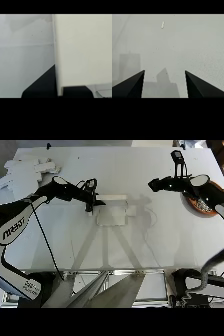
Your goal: Fold the box and place the chain.
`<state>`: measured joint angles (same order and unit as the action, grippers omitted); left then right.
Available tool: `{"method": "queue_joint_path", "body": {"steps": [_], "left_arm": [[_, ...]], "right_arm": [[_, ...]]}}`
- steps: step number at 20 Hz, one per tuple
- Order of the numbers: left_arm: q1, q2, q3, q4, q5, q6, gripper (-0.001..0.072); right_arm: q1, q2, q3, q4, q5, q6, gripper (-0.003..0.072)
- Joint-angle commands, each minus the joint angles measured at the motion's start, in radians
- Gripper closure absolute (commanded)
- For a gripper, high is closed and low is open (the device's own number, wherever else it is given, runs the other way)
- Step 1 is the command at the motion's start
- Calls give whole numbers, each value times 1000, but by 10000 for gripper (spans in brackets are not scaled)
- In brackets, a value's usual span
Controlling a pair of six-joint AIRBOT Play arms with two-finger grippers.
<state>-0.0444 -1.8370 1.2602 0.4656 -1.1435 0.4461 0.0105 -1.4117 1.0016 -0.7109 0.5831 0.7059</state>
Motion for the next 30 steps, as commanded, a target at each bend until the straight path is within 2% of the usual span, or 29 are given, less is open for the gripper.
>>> {"method": "queue_joint_path", "body": {"steps": [1, 7, 22, 26, 30], "left_arm": [[-14, -6, 20, 26, -24, 7, 708], [-45, -49, 20, 21, -11, 6, 707], [-45, -50, 20, 25, 12, 5, 703], [-45, -49, 20, 22, 76, -96, 704], [-45, -48, 20, 30, 80, -113, 704]], "right_arm": [[0, 1, 1, 0, 0, 0, 131], [0, 1, 1, 0, 0, 0, 131], [0, 1, 1, 0, 0, 0, 131], [0, 1, 1, 0, 0, 0, 131], [0, 1, 1, 0, 0, 0, 131]]}}
